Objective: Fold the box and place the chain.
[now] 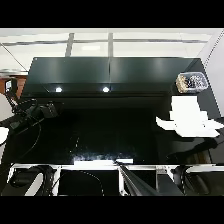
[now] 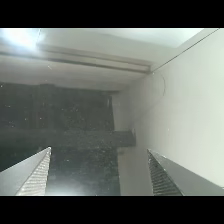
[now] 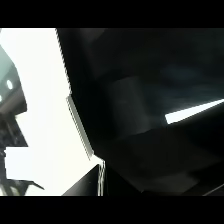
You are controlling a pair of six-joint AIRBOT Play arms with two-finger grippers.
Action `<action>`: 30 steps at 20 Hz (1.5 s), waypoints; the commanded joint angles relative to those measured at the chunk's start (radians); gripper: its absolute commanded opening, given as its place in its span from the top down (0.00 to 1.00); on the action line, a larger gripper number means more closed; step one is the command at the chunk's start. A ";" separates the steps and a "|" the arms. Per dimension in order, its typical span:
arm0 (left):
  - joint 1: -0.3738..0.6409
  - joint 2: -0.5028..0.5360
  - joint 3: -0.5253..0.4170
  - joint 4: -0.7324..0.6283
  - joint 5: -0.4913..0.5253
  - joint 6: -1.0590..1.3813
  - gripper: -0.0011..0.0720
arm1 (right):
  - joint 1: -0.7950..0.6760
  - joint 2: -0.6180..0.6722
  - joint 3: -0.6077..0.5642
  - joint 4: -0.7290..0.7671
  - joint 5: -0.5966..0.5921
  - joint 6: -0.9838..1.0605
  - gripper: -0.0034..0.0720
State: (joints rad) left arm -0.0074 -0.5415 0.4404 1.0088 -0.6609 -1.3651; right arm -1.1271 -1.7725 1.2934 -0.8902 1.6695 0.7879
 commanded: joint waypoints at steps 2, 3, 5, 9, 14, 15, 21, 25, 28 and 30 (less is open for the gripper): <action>-0.006 -0.001 0.002 -0.016 -0.074 0.032 0.02 | 0.108 0.127 -0.091 0.003 -0.083 0.066 0.90; -0.020 -0.001 0.002 -0.029 -0.134 0.112 0.03 | 0.151 0.174 -0.149 0.003 -0.121 0.084 0.90; -0.067 -0.001 0.002 -0.030 -0.200 0.151 0.03 | 0.248 0.274 -0.272 0.028 -0.190 0.116 0.90; -0.154 -0.001 0.002 -0.030 -0.169 0.151 0.03 | 0.459 0.491 -0.423 0.228 -0.283 0.143 0.90; -0.216 -0.002 0.002 -0.041 -0.094 0.151 0.03 | 0.755 0.832 -0.639 0.236 -0.551 0.314 0.90; -0.226 -0.003 0.002 -0.053 -0.080 0.150 0.03 | 0.823 0.892 -0.689 0.236 -0.604 0.343 0.90; -0.262 -0.151 0.002 -0.089 -0.031 0.044 0.03 | 1.293 1.053 -0.912 0.238 -0.916 0.383 0.90; -0.259 -0.328 0.002 -0.244 -0.080 0.046 0.03 | 1.538 1.053 -0.964 0.190 -1.120 0.379 0.90; -0.259 -0.465 0.002 -0.336 -0.210 0.124 0.03 | 1.623 1.053 -0.964 0.170 -1.205 0.378 0.90; -0.247 -0.551 0.002 -0.418 -0.293 0.270 0.03 | 1.638 1.052 -0.965 0.149 -1.218 0.378 0.90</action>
